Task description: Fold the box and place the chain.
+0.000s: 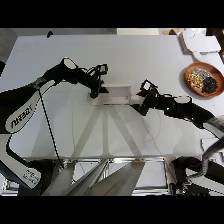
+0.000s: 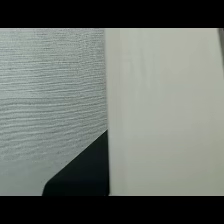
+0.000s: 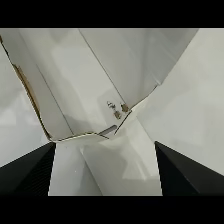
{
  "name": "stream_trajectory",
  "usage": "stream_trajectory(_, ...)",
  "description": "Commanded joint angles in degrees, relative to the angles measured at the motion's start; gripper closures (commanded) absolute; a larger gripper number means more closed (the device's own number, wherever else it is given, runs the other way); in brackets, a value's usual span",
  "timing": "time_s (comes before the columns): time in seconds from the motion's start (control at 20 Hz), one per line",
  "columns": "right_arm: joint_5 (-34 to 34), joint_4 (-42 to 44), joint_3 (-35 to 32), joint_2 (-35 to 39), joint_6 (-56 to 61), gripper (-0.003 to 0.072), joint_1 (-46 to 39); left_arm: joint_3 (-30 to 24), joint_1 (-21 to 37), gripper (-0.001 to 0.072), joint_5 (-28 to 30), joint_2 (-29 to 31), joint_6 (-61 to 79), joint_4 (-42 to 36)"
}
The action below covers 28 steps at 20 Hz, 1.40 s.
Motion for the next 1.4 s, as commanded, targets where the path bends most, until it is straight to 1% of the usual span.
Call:
stream_trajectory(0.0, 3.96, -0.52, 1.79, -1.11, -2.36, 0.0006, 0.02, -0.02, 0.00, 0.0696, 0.00, 0.00, 0.00, 0.00)
stream_trajectory(0.1, 3.41, -0.76, 3.28, -1.81, -2.34, 0.0006, 0.00, -0.02, 0.00, 0.0696, 0.00, 0.00, 0.00, 0.00)
stream_trajectory(0.2, 2.27, -3.80, 4.52, -2.56, -1.75, 0.0006, 0.00, -0.02, 0.00, 0.0696, 0.00, 0.00, 0.00, 0.00)
stream_trajectory(0.45, 5.62, -9.46, 8.50, -6.03, -1.68, 0.0006, 0.00, -0.02, 0.00, 0.0696, 0.00, 0.00, 0.00, 0.00)
stream_trajectory(0.55, 5.38, -11.41, 10.54, -7.48, -1.68, 0.0005, -0.09, -0.02, 0.00, 0.0696, 0.00, 0.00, 0.00, 0.00)
stream_trajectory(0.75, 7.93, -12.74, 14.71, -10.23, -1.70, 0.0005, -1.05, -0.02, 0.00, 0.0696, 0.00, 0.00, 0.00, 0.00)
stream_trajectory(0.85, 10.38, -13.81, 16.13, -11.52, -1.77, 0.0005, -1.05, -0.02, 0.00, 0.0696, 0.00, 0.00, 0.00, 0.00)
stream_trajectory(1.1, 17.05, -15.43, 16.79, -14.05, -3.69, 0.0005, -1.05, -0.02, 0.00, 0.0696, 0.00, 0.00, 0.00, 0.00)
stream_trajectory(1.35, 17.64, -16.02, 16.79, -17.14, -4.83, 0.0005, -1.05, -0.02, 0.00, 0.0696, 0.00, 0.00, 0.00, 0.00)
